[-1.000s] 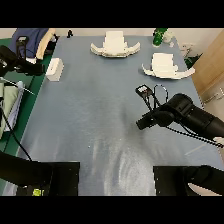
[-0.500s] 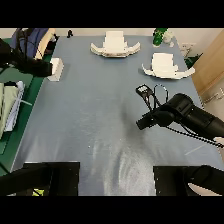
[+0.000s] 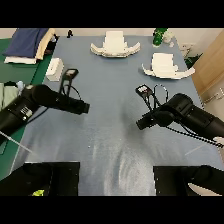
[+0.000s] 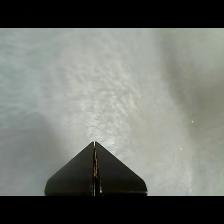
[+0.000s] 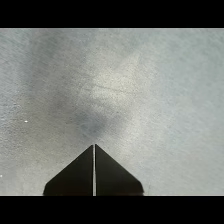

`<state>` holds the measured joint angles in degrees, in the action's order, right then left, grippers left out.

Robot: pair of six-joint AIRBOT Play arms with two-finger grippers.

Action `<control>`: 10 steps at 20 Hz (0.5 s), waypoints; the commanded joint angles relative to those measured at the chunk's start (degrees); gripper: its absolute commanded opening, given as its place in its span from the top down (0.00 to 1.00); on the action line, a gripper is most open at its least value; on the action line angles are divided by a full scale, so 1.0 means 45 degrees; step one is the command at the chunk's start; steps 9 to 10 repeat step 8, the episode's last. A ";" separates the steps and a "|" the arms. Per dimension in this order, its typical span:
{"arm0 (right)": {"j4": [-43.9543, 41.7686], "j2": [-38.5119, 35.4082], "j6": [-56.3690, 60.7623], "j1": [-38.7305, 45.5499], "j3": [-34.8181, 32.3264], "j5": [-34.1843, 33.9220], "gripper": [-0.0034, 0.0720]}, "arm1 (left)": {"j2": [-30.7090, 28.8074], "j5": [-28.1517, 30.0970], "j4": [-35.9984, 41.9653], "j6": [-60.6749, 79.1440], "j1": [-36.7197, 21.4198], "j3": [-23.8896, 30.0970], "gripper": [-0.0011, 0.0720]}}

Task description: Fold the box.

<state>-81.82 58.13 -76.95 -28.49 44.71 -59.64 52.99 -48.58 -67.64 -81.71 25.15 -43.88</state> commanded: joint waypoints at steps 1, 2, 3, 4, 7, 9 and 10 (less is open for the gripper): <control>-0.0005 0.0005 0.0005 -0.0010 0.0010 0.0005 0.92 | -0.0019 0.1894 -0.0019 -0.0811 0.1574 0.1035 0.97; -0.0005 0.0005 0.0005 -0.0010 0.0010 0.0005 0.92 | 0.0015 0.1914 -0.0015 -0.0816 0.1632 0.1035 0.97; -0.0005 0.0005 0.0005 -0.0010 0.0010 0.0005 0.92 | 0.0010 0.1909 -0.0015 -0.0811 0.1642 0.1035 0.97; -0.0005 0.0005 0.0005 -0.0010 0.0010 0.0005 0.92 | 0.0005 0.1904 -0.0015 -0.0811 0.1637 0.1035 0.97; -0.0005 0.0005 0.0005 -0.0010 0.0010 0.0005 0.92 | 0.0005 0.1904 -0.0015 -0.0811 0.1637 0.1035 0.97; -0.0005 0.0005 0.0005 -0.0010 0.0010 0.0005 0.92 | 0.0000 0.1904 -0.0015 -0.0811 0.1637 0.1035 0.97; -0.0005 0.0005 0.0005 -0.0010 0.0010 0.0005 0.92 | 0.0000 0.1904 -0.0015 -0.0811 0.1637 0.1035 0.97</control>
